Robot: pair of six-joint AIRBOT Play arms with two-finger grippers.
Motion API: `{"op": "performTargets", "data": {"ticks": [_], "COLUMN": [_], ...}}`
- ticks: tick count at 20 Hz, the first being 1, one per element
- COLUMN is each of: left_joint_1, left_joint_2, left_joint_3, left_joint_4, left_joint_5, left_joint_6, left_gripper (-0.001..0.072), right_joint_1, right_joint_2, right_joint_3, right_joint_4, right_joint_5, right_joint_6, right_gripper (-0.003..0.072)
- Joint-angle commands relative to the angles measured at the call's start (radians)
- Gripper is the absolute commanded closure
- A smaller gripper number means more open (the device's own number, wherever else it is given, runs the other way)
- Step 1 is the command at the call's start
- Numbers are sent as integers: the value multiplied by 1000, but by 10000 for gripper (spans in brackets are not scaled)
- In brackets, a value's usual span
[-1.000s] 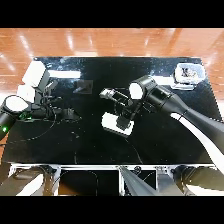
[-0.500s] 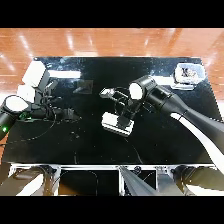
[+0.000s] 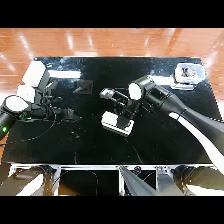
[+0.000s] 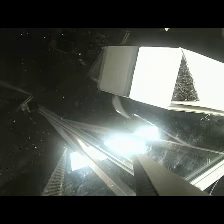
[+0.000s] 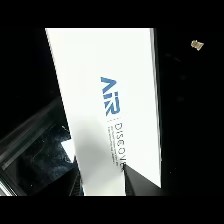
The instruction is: Fold the box and place the chain.
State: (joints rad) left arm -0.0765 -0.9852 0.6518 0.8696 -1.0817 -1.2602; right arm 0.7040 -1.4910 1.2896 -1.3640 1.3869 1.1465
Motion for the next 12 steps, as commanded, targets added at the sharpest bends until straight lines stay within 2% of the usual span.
{"op": "performTargets", "data": {"ticks": [1,6,7,8,12], "left_joint_1": [1,1,1,1,0], "left_joint_2": [-1,-1,-1,-1,-1], "left_joint_3": [0,0,0,0,0], "left_joint_4": [0,0,0,0,0], "left_joint_5": [0,0,0,0,0], "left_joint_6": [0,0,0,0,0], "left_gripper": [195,195,195,195,195], "right_joint_1": [2,11,11,11,11], "right_joint_2": [-15,-23,-23,-23,-21], "right_joint_3": [0,0,0,0,1], "right_joint_4": [2,5,5,5,5], "right_joint_5": [5,4,5,5,4], "right_joint_6": [0,-3,-2,-2,-2], "right_gripper": [369,364,176,112,113]}}
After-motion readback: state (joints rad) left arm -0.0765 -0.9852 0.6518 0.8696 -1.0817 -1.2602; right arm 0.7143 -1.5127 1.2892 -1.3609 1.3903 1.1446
